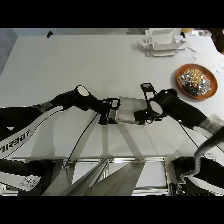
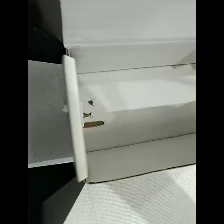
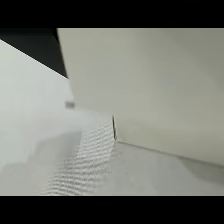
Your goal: Fold the box and place the chain.
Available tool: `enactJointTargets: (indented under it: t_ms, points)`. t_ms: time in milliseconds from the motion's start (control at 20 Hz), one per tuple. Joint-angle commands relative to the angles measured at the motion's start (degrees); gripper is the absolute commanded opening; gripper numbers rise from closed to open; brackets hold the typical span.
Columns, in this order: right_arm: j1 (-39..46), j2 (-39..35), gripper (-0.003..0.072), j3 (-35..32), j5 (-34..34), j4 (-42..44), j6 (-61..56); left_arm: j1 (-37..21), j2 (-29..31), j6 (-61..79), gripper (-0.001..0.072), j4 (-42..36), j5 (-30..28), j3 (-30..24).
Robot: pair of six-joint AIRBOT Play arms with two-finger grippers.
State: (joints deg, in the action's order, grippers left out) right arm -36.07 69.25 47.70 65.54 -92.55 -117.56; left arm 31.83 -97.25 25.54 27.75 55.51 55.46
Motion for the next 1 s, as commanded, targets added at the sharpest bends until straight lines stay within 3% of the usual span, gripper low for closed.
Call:
enactJointTargets:
  t_ms: [0,200,400,650,950]
  points:
    - [0.02,-9.01,0.0478,0.61,3.78,-1.44,11.91,-0.02,0.0,0.0,0.001,0.02,0.0,0.07]
    - [3.67,-16.81,0.0434,8.48,8.41,-12.28,15.89,-0.02,0.0,0.0,0.001,0.0,-0.02,0.07]
    - [22.56,-14.78,0.0398,18.23,3.96,-11.58,21.57,-0.02,0.0,0.0,0.001,0.02,0.0,0.04]
    - [45.03,-5.6,0.0396,22.64,-0.55,-4.09,28.72,-0.02,0.0,0.0,0.001,0.0,0.0,0.04]
    - [53.35,8.35,0.0395,22.64,-5.55,-2.93,29.59,-0.02,0.0,0.0,0.001,0.0,-0.02,0.04]
